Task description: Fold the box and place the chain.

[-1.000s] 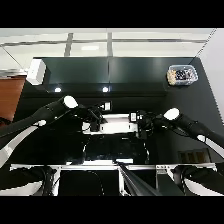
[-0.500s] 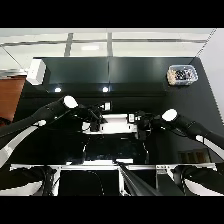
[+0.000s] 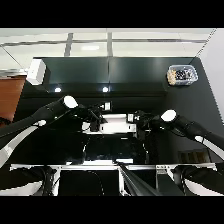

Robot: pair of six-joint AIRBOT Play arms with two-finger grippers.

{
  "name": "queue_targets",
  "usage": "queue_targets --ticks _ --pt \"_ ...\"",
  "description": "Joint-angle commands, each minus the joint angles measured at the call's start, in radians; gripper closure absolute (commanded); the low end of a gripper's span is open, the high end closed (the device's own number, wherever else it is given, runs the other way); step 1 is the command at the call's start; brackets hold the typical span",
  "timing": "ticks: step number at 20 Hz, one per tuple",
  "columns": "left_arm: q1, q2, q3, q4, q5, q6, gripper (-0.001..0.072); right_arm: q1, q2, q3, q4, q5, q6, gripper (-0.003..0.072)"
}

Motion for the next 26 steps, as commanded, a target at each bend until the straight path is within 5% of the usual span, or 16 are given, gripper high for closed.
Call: queue_targets --ticks 1,11,13,15,16,18,19,22,26 --pt "0.000 0.000 0.001 0.000 -0.001 0.000 0.0685 0.002 -0.001 0.000 0.002 -0.020 0.010 -0.0021" --pt "0.000 0.000 0.001 0.000 0.000 0.000 0.0685 0.003 -0.001 0.000 -0.009 -0.009 0.010 -0.0020" --pt "0.000 0.000 0.001 0.000 -0.001 -0.001 0.0685 0.003 -0.001 0.000 -0.010 -0.009 0.009 0.0160" --pt "0.001 0.000 0.001 0.000 0.000 -0.001 0.0681 0.003 -0.001 0.000 -0.009 -0.009 0.009 0.0205" --pt "0.001 0.002 0.001 0.001 -0.002 -0.002 0.0591 0.003 -0.001 0.000 -0.008 -0.010 0.010 0.0205" --pt "0.002 0.024 0.001 0.005 -0.004 -0.010 0.0113 0.003 -0.001 0.000 0.004 -0.025 0.015 0.0205" --pt "0.008 0.045 0.001 0.013 -0.005 -0.036 0.0000 0.003 -0.001 0.000 0.008 -0.032 0.019 0.0205" --pt "0.046 0.137 0.001 0.115 -0.029 -0.227 0.0001 0.003 -0.001 0.000 0.013 -0.043 0.025 0.0205" --pt "0.124 0.254 0.001 0.236 -0.221 -0.446 0.0009 0.003 -0.001 0.000 0.013 -0.043 0.025 0.0205"
